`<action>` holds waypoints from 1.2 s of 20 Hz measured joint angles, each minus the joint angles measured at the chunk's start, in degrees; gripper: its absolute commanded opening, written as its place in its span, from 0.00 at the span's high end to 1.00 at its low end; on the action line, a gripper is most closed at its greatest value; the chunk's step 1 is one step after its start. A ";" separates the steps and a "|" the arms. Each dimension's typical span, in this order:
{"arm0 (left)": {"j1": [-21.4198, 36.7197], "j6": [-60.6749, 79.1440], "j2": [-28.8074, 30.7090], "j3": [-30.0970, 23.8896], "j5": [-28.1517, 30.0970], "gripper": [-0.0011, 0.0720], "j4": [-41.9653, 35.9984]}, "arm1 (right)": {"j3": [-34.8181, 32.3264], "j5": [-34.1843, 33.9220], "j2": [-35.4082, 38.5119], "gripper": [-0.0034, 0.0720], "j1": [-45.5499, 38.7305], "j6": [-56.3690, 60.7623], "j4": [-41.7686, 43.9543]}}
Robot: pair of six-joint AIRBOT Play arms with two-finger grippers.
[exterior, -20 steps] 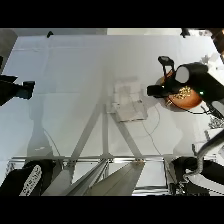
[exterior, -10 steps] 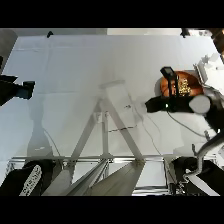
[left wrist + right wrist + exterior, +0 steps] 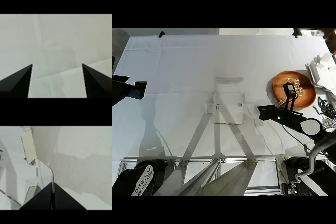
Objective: Fold the box and place the chain.
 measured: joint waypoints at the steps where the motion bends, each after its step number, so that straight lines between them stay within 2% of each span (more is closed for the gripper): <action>1: 0.00 0.00 0.00 0.00 0.00 0.03 0.00 | -0.24 -0.63 0.09 0.94 0.00 -0.31 0.42; 13: 0.00 0.00 0.00 0.00 0.00 0.03 -0.52 | -0.81 -2.05 0.28 0.93 0.00 -0.98 1.53; 18: -0.02 -0.92 0.00 0.00 0.02 0.04 -6.08 | -0.81 -2.16 0.28 0.93 0.00 -1.01 1.53; 19: -0.11 -2.16 0.00 0.00 -0.09 0.05 -7.82 | -0.81 -2.19 0.28 0.93 0.00 -1.03 1.55; 21: -0.83 -4.42 0.00 0.00 -1.29 0.37 -11.13 | -0.81 -2.21 0.28 0.93 0.00 -1.01 1.53; 24: -3.76 -6.36 -0.20 0.00 -6.29 0.39 -13.66 | -0.81 -2.19 0.28 0.93 0.00 -1.03 1.55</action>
